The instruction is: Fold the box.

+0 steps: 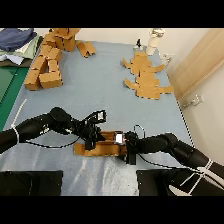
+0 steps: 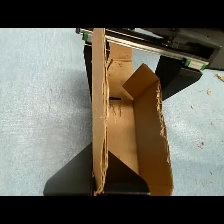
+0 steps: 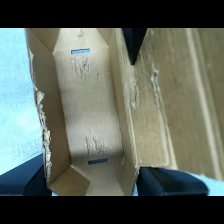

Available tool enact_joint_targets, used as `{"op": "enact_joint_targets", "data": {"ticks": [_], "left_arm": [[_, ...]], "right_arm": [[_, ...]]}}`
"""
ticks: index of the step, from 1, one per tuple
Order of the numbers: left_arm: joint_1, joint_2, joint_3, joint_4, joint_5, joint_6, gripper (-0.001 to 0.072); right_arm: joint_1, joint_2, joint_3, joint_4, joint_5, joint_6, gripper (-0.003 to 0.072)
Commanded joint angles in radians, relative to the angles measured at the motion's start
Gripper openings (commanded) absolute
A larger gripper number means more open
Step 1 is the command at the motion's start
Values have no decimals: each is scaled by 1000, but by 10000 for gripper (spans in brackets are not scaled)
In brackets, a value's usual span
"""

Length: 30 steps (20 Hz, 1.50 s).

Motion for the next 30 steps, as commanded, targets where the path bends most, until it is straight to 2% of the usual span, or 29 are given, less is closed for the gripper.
{"op": "enact_joint_targets", "data": {"ticks": [1, 14, 16, 17, 30], "left_arm": [[0, 0, 0, 0, 1, 0, 14], [0, 0, 0, 0, 1, 0, 14], [0, 0, 0, 0, 1, 0, 15], [0, 0, 0, 0, 1, 0, 14], [0, 0, 0, 0, 1, 0, 14]], "right_arm": [[-7, 3, 0, 2, -4, 7, 710], [-6, -47, 0, -8, 25, 3, 684], [-6, -47, 0, -8, 26, 3, 593], [-6, -47, 0, -8, 27, 3, 584], [-5, -47, 0, -9, 31, 3, 583]]}}
